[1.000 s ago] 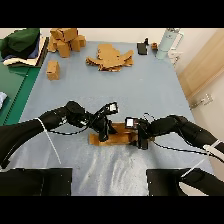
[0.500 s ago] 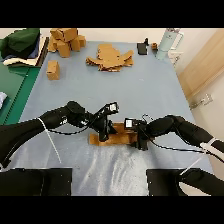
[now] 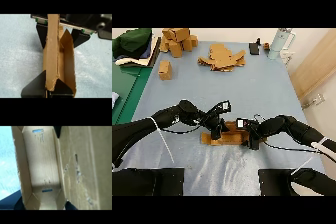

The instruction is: Fold the box.

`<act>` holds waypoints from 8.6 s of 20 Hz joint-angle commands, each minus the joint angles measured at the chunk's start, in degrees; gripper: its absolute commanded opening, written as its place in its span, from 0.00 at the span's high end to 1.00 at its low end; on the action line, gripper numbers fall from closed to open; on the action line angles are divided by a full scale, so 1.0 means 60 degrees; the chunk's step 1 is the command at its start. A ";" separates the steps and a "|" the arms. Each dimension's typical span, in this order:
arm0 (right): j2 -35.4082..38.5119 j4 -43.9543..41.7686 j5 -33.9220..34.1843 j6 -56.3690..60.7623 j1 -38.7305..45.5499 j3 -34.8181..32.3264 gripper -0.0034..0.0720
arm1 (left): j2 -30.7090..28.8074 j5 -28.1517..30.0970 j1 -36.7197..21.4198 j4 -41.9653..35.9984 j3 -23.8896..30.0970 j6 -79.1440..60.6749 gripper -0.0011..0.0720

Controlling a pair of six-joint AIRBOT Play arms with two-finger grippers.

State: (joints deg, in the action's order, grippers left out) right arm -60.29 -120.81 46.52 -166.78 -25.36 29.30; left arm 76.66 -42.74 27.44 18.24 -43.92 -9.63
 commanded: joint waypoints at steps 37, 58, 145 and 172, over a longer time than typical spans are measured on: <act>-0.0007 0.0244 -0.0168 0.0474 0.0004 0.0004 0.28 | -0.0787 0.0710 -0.0208 0.2608 -0.0011 0.3982 0.02; -0.0007 0.0248 -0.0164 0.0470 0.0000 0.0004 0.28 | -0.1118 0.2248 0.1133 0.0882 -0.0011 1.3857 0.97; -0.0007 0.0251 -0.0168 0.0470 0.0000 0.0004 0.28 | -0.1548 0.1177 0.0357 0.1537 0.2036 -0.0433 0.85; -0.0007 0.0251 -0.0164 0.0470 0.0004 0.0004 0.28 | -0.1260 0.1373 0.0554 0.2466 0.1457 0.1195 0.50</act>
State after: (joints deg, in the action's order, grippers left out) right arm -60.29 -119.31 45.54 -163.96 -25.36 29.30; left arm 67.75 -34.37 30.13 34.35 -34.65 -2.33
